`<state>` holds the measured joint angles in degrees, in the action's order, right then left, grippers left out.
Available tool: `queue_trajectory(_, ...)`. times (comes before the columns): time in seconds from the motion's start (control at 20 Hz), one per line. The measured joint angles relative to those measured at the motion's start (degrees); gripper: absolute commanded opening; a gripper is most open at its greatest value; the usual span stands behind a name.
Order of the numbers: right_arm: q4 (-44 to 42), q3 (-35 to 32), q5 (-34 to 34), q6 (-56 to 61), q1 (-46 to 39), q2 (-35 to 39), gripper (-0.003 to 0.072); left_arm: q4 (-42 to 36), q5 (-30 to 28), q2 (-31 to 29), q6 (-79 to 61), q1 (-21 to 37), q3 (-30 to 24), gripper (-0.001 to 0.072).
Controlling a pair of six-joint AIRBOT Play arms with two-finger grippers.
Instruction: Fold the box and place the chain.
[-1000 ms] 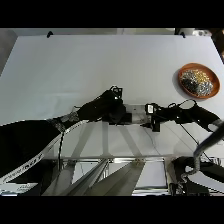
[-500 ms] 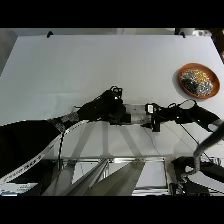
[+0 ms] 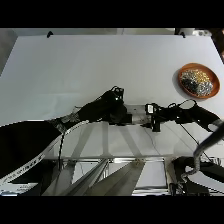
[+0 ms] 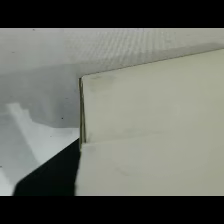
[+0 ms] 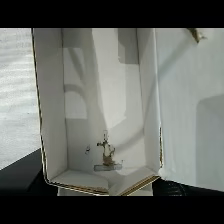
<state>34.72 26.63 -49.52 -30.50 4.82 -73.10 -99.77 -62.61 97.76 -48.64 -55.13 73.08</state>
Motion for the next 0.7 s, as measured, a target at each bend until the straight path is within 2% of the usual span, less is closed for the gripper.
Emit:
queue_trajectory(0.35,0.0,0.0,0.0,0.0,0.0,0.0,0.0409,0.1,-0.2,0.0,0.1,0.0,0.0,0.0008)
queue_trajectory(0.5,0.0,0.0,0.0,0.0,0.0,0.0,0.0409,0.0,-0.2,0.0,0.0,0.0,0.0,0.0027)
queue_trajectory(0.55,0.0,0.0,0.0,0.0,0.0,0.0,0.0409,-0.2,-0.2,0.0,-0.1,0.0,0.0,0.0090)
queue_trajectory(0.65,0.0,0.0,0.0,0.0,0.0,0.0,0.0409,-0.9,0.7,-0.2,-0.3,0.2,-0.1,0.0287)
queue_trajectory(0.7,0.0,0.0,0.0,0.0,0.0,0.0,0.0409,-1.4,1.3,-0.3,-0.2,0.3,-0.1,0.0348)
